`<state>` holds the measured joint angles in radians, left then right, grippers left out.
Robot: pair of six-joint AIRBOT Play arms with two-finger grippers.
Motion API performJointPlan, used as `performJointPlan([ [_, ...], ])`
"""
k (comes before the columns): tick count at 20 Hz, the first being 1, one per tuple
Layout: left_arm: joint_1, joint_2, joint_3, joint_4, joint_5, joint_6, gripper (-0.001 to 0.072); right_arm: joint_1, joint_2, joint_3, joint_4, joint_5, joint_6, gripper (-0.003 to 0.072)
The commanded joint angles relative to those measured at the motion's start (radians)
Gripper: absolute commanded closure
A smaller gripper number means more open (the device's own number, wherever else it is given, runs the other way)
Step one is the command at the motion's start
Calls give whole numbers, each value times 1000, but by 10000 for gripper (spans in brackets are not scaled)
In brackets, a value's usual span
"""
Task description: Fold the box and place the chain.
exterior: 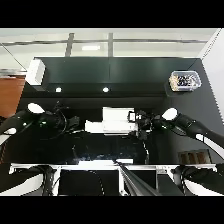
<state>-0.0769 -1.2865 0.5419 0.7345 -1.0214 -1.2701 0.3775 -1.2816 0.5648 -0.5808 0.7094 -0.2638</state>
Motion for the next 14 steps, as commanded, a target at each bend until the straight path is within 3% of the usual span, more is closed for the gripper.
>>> performJointPlan([
  [1, -107, -77, 13, -118, 53, 60, 684, 1, -1, 0, 0, 0, 0, 551],
  [5, -180, -109, 92, -116, 37, 123, 683, 1, -1, 0, 0, 1, 0, 551],
  [8, -150, -106, 166, -114, -77, 193, 678, 1, -1, 0, 0, 0, 0, 551],
  [9, -134, -106, 186, -114, -117, 196, 618, 1, -1, 0, 0, 0, 0, 551],
  [10, -118, -106, 206, -113, -150, 206, 513, 1, -1, 0, 0, 0, 0, 551],
  [11, -107, -106, 222, -113, -174, 216, 369, 1, -1, 0, 0, 0, 0, 551],
  [12, -101, -106, 238, -111, -193, 217, 154, 1, -1, 0, 0, 1, 0, 551],
  [13, -100, -106, 250, -111, -207, 216, 37, 1, -1, 0, 0, 0, 0, 551],
  [14, -104, -106, 260, -111, -220, 216, 18, 1, -1, 0, 0, 0, 0, 551],
])
